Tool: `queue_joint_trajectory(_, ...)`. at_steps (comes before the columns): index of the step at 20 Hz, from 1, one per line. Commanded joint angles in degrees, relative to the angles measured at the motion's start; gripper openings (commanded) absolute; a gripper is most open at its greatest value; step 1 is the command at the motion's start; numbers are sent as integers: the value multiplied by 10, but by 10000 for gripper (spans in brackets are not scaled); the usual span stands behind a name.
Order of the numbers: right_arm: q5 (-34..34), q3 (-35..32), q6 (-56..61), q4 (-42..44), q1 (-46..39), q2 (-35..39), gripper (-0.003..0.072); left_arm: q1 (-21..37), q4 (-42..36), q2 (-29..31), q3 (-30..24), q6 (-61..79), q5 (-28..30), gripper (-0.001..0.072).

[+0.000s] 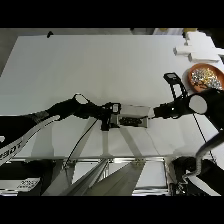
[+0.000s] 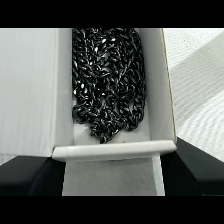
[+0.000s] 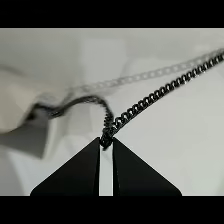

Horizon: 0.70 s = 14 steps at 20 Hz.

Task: Fold the box and place the chain.

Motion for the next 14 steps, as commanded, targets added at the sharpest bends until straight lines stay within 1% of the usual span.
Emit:
queue_joint_trajectory(1, 0, 1, 27, 57, 67, 56, 16, 0, 0, 0, 0, 0, 0, 71)
queue_joint_trajectory(7, -79, 1, 40, 138, 147, 57, 16, 0, 0, 0, 0, 0, 0, 71)
queue_joint_trajectory(12, -180, 1, 38, 172, 170, 57, 16, 0, 0, 0, 0, 0, 0, 71)
queue_joint_trajectory(14, -198, 1, 33, 171, 171, 57, 16, 0, 0, 0, 0, 0, 0, 71)
